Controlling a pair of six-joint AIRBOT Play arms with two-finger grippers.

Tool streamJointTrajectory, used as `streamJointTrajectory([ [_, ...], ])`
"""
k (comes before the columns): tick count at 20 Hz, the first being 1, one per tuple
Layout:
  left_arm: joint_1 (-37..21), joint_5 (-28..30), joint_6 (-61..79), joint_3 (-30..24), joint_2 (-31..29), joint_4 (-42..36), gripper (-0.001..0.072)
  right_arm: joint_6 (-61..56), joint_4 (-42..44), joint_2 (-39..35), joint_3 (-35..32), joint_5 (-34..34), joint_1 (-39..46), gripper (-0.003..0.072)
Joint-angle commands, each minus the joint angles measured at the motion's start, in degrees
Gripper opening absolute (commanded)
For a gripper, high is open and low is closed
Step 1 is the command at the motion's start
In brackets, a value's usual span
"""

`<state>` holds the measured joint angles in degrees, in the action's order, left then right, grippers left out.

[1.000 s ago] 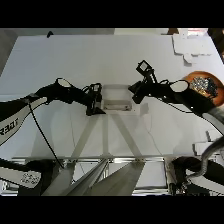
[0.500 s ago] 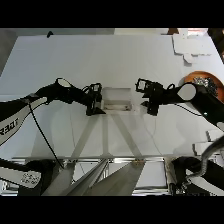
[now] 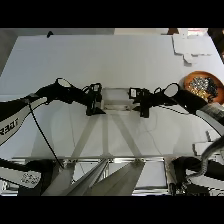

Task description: Fold the box and place the chain.

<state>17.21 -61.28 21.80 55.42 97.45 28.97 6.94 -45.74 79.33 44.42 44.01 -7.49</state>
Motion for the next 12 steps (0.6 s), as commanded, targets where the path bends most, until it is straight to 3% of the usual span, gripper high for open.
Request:
streamJointTrajectory([
  [1,0.0,0.0,0.0,0.0,0.0,0.0,0.0208,4.3,6.0,1.4,0.0,0.0,-0.6,0.0309],
  [7,0.0,0.0,0.0,0.0,0.0,0.0,0.0208,4.3,5.9,1.4,0.0,-0.7,-3.7,0.0133],
  [9,0.0,0.0,0.0,0.0,0.0,0.0,0.0208,4.3,5.9,1.4,0.0,-2.1,-3.9,0.0116],
  [10,0.0,0.0,0.0,0.0,0.0,0.0,0.0208,4.0,6.0,1.4,0.0,-3.0,-3.9,0.0131],
  [12,0.0,0.0,0.0,0.0,0.0,0.0,0.0208,3.9,7.2,1.4,0.0,-4.2,-3.9,0.0374],
])
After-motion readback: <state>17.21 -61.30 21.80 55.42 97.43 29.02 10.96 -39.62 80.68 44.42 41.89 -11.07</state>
